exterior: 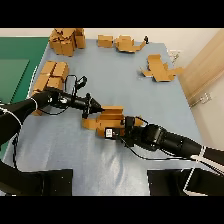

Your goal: Fold the box.

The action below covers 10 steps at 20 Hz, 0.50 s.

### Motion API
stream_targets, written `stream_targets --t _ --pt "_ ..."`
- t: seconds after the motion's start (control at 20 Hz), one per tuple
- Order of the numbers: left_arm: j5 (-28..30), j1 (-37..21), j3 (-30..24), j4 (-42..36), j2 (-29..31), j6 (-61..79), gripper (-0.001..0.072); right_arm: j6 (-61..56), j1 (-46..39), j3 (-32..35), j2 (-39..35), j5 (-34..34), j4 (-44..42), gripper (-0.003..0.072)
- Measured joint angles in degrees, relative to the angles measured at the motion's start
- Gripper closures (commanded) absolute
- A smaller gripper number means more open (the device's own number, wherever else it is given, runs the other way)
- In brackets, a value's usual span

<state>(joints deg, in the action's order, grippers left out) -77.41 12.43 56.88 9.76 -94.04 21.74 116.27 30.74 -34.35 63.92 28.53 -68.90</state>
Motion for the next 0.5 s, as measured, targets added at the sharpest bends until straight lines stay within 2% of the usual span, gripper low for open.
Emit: stream_targets --t 0.1,0.15,0.5 --pt "-0.26 0.00 0.00 0.55 0.00 -0.22 0.0692 -0.57 -1.03 -0.02 0.02 -1.95 1.49 0.0074" --pt "-0.46 -0.02 0.00 0.83 0.00 -0.33 0.0692 -1.03 -1.68 -0.02 0.04 -2.71 1.90 -0.0022" --pt "-0.55 -0.57 0.00 2.21 0.00 -1.25 0.0691 -5.44 -4.09 0.00 -0.04 -4.26 3.37 -0.0028"
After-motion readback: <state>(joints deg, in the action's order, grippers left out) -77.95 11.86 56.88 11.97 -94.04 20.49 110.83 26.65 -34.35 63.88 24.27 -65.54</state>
